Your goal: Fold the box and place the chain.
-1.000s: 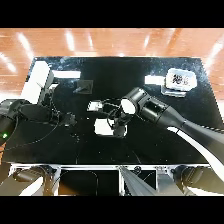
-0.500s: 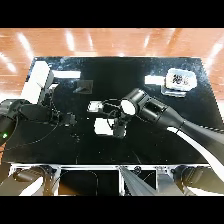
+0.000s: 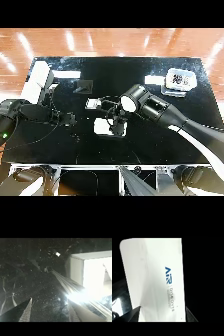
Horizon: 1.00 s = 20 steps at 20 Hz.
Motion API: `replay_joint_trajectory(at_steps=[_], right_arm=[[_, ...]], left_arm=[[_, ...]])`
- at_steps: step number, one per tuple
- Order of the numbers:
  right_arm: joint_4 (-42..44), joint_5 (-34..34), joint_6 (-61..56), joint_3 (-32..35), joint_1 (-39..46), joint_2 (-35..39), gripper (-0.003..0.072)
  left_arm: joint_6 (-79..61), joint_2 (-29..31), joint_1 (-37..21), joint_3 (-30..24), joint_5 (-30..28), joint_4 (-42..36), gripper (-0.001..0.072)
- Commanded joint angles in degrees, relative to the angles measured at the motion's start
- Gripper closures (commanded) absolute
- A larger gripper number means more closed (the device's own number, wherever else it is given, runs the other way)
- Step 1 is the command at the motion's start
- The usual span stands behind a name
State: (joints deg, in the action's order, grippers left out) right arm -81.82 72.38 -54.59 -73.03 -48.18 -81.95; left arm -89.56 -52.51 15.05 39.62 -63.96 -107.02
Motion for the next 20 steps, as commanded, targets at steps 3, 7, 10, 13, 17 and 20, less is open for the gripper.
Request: replay_joint_trajectory(at_steps=[3, 7, 10, 13, 17, 20], right_arm=[[-1.4, -0.5, -0.1, -0.2, 0.0, -0.2, 0.0013], [-1.4, -0.6, -0.1, -0.2, 0.3, -2.1, 0.0013], [-1.6, -0.7, -0.1, -0.2, 0.3, -2.9, 0.0013], [-1.6, -0.5, -0.1, -0.2, 0.3, -2.9, 0.0077], [-1.6, 0.9, 0.0, -0.2, 0.3, -2.9, 0.0268], [-1.7, 1.0, 0.0, -0.2, 0.3, -2.2, 0.0268]], left_arm=[[0.0, 0.0, 0.0, 0.0, 0.0, 0.0, 0.0164], [0.0, 0.0, 0.0, 0.0, 0.0, 0.0, 0.0164], [0.0, 0.0, 0.0, 0.0, 0.0, 0.0, 0.0164], [0.0, 0.0, 0.0, 0.0, 0.0, 0.0, 0.0164], [0.0, 0.0, 0.0, 0.0, 0.0, 0.0, 0.0164], [0.0, 0.0, 0.0, 0.0, 0.0, 0.0, 0.0164]])
